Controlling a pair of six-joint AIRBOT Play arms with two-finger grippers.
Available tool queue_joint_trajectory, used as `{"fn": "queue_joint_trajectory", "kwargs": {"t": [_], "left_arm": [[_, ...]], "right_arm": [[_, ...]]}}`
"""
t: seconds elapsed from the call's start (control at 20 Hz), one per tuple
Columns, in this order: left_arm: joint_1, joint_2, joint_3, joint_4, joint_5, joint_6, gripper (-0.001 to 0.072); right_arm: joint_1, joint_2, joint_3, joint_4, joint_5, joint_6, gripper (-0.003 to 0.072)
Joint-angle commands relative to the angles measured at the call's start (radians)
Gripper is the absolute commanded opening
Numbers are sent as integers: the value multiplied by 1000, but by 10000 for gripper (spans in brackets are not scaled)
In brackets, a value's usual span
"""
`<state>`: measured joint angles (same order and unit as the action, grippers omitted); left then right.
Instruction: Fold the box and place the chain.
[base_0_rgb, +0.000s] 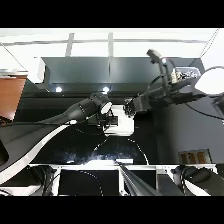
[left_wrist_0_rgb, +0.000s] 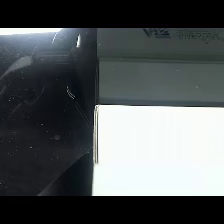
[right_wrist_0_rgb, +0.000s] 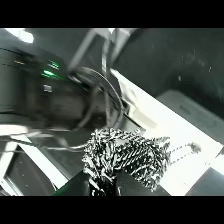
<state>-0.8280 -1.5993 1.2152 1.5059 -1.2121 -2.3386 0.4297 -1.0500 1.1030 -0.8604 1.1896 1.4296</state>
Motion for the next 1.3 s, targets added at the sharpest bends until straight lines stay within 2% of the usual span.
{"fn": "queue_joint_trajectory", "kwargs": {"t": [0.0, 0.2, 0.55, 0.6, 0.65, 0.7, 0.8, 0.95, 1.15, 1.25], "left_arm": [[1, 0, 0, 0, 0, 0, 27], [1, 0, 0, 0, 0, 0, 27], [1, 0, 0, 0, 0, 0, 27], [1, 0, 0, 0, -1, 0, 27], [1, 0, 0, -5, -1, 0, 27], [0, 0, 0, -8, 0, 0, 27], [1, 0, 0, -8, 0, 0, 27], [0, 0, 0, -8, 3, 0, 27], [1, 0, 0, -31, 11, 0, 27], [3, 0, 0, -40, 20, 4, 28]], "right_arm": [[21, -55, -53, -31, -28, 3, 11], [21, -74, -103, -100, -39, 4, 11], [21, -77, -121, -71, -82, 7, 17], [21, -77, -121, -68, -80, 14, 121], [21, -77, -121, -63, -72, 14, 300], [21, -77, -121, -65, -67, 14, 321], [-2, -74, -112, -96, -49, 14, 320], [-111, -31, -92, -152, 18, 13, 315], [-282, 67, -92, -187, 23, 14, 315], [-315, 93, -92, -188, 26, 13, 315]]}}
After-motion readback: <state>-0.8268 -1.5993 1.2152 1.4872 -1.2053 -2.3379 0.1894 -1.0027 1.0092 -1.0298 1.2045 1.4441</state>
